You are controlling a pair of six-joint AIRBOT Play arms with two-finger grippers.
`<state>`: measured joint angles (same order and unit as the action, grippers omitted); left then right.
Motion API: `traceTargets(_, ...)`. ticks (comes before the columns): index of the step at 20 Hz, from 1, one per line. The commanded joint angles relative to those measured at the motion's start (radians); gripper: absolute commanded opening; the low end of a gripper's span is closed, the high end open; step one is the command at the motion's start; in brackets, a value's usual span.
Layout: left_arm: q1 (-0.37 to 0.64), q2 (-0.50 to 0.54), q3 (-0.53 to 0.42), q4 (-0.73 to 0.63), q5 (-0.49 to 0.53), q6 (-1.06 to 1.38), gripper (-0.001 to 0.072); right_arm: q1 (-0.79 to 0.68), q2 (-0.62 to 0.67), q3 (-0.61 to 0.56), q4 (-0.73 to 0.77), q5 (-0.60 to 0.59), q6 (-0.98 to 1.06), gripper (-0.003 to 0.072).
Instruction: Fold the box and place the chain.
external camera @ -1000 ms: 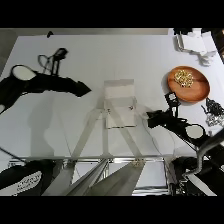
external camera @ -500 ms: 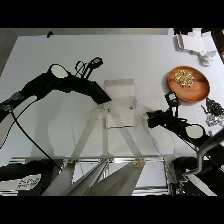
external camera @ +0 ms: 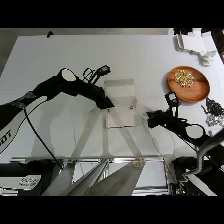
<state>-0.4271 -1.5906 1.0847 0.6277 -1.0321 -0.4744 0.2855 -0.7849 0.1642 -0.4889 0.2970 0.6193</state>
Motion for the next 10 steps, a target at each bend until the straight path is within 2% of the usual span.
traceTargets(1, -0.004, -0.022, 0.001, -0.055, -0.004, 0.081, 0.0454, 0.001, -0.001, 0.000, 0.000, 0.000, 0.000, 0.0005)
traceTargets(2, -0.004, -0.020, 0.001, -0.070, -0.005, 0.109, 0.0337, 0.001, -0.001, 0.000, 0.000, 0.000, 0.000, 0.0005)
traceTargets(3, -0.002, -0.019, 0.001, -0.075, -0.003, 0.116, 0.0130, 0.001, -0.001, 0.000, 0.000, 0.000, 0.000, 0.0005)
traceTargets(4, 0.000, -0.019, 0.001, -0.074, -0.003, 0.116, 0.0015, 0.001, -0.001, 0.000, 0.000, 0.000, 0.000, 0.0005)
traceTargets(9, 0.007, -0.019, 0.001, -0.073, -0.004, 0.148, 0.0011, 0.001, -0.001, 0.000, 0.000, 0.002, 0.001, 0.0007)
traceTargets(10, 0.007, -0.019, 0.001, -0.073, -0.004, 0.173, 0.0011, 0.001, -0.001, 0.000, 0.000, 0.003, 0.001, 0.0054)
